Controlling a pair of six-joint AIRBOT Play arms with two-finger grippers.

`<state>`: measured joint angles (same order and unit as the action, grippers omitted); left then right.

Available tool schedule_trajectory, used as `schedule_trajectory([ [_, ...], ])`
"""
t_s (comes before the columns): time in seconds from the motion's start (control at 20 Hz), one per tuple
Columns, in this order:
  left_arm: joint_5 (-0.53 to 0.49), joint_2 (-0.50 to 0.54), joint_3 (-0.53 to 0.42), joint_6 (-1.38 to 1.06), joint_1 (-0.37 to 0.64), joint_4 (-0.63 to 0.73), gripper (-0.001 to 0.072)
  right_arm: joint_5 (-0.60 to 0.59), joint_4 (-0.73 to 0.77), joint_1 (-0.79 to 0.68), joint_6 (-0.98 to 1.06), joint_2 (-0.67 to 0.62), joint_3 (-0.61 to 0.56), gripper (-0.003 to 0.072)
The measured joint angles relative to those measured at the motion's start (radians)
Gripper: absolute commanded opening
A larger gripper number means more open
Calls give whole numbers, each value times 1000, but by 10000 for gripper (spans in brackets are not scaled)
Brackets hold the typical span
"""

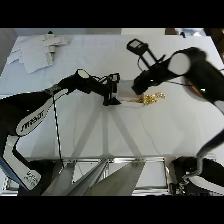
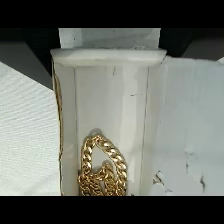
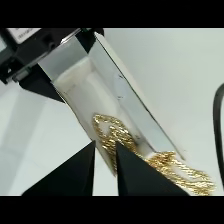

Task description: Fold the box and place the chain.

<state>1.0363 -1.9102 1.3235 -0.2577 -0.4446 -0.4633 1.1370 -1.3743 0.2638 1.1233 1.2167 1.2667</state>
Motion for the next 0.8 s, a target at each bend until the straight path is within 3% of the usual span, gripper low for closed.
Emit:
schedule_trajectory([
  [0.1,0,0,0,0,0,0,395,23,-11,-48,-98,-45,0,336],
  [0.3,0,0,0,0,0,0,395,32,-25,-182,-250,-75,-26,350],
  [0.45,0,0,0,0,0,0,395,-3,-32,-266,-389,-80,-96,351],
  [0.55,0,0,0,0,0,0,395,-50,-32,-302,-478,-80,-171,418],
  [0.8,0,0,0,0,0,0,395,-137,21,-340,-610,34,-294,418],
])
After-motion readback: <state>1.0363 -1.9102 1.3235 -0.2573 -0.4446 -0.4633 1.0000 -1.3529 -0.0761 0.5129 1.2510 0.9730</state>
